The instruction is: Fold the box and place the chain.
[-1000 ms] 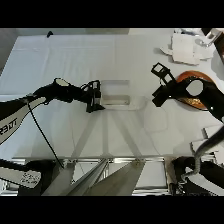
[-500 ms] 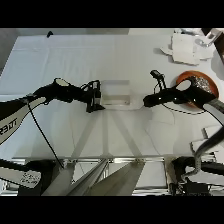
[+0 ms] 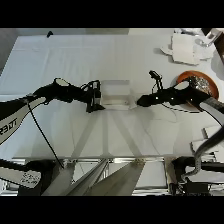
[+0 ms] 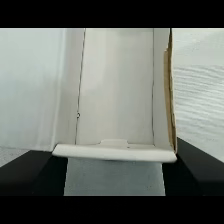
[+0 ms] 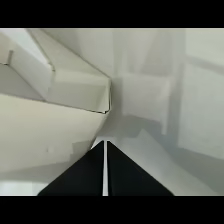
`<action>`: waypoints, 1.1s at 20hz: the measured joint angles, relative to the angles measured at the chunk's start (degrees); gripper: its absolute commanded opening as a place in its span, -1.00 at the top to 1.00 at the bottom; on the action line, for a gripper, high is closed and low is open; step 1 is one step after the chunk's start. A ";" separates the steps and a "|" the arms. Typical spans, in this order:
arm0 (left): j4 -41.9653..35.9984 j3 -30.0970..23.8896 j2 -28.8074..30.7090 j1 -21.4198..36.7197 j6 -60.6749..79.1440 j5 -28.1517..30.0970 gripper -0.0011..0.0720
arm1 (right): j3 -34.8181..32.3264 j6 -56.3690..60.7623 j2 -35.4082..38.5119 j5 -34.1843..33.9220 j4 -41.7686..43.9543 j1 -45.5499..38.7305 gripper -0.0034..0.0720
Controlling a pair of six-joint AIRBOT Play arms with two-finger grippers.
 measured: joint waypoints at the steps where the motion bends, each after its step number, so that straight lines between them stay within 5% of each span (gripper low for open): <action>1: 0.00 0.00 0.00 0.00 0.00 0.00 -0.10 | 0.00 -0.44 0.00 0.46 1.57 0.00 0.68; 13: 0.02 0.00 0.00 0.00 0.02 0.00 -0.10 | 0.00 -1.73 1.81 1.81 8.20 2.12 0.36; 16: 0.02 0.00 0.00 0.00 0.02 0.02 -0.10 | 0.00 -1.33 1.99 0.11 7.13 4.24 -0.06; 22: 0.02 0.00 0.00 0.00 0.02 0.02 -0.10 | -0.02 5.16 3.98 -5.25 1.16 7.50 -0.11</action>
